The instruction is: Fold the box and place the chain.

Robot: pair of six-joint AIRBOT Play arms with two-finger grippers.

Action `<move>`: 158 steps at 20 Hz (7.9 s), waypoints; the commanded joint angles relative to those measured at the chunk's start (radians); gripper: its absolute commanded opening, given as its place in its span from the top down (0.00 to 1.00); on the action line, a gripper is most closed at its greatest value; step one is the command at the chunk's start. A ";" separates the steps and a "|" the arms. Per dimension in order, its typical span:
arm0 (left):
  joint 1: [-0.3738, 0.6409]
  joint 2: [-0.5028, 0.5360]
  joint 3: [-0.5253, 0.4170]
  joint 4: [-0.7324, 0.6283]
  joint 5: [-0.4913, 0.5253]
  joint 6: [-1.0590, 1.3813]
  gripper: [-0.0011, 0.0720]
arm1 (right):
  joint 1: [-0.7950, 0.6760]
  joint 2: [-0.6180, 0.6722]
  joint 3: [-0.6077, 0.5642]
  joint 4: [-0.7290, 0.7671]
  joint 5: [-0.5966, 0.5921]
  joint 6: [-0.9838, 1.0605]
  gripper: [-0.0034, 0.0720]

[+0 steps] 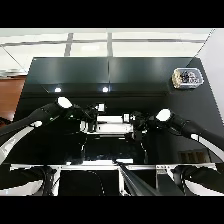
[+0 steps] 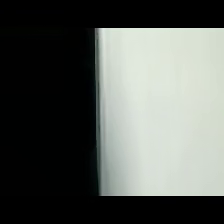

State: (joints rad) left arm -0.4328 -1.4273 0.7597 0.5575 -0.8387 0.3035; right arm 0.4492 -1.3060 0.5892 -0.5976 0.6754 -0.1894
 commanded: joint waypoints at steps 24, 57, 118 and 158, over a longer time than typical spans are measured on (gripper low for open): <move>0.050 0.246 0.001 0.298 -0.042 -0.374 0.03 | -0.006 0.000 0.000 0.013 -0.006 0.016 0.48; -0.007 0.011 0.041 0.185 0.035 -0.838 0.96 | -0.006 0.000 0.000 0.014 -0.006 0.017 0.63; -0.030 0.159 -0.127 0.097 0.033 -0.333 0.93 | -0.006 0.000 0.000 0.014 -0.006 0.017 0.63; 0.346 0.061 -0.137 0.023 -0.311 -1.296 0.03 | -0.006 0.000 0.000 0.014 -0.006 0.017 0.63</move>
State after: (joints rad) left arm -0.0772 -1.3663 0.6041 0.5896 -1.1263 -0.9993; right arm 0.4431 -1.3064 0.5888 -0.5838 0.6697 -0.1730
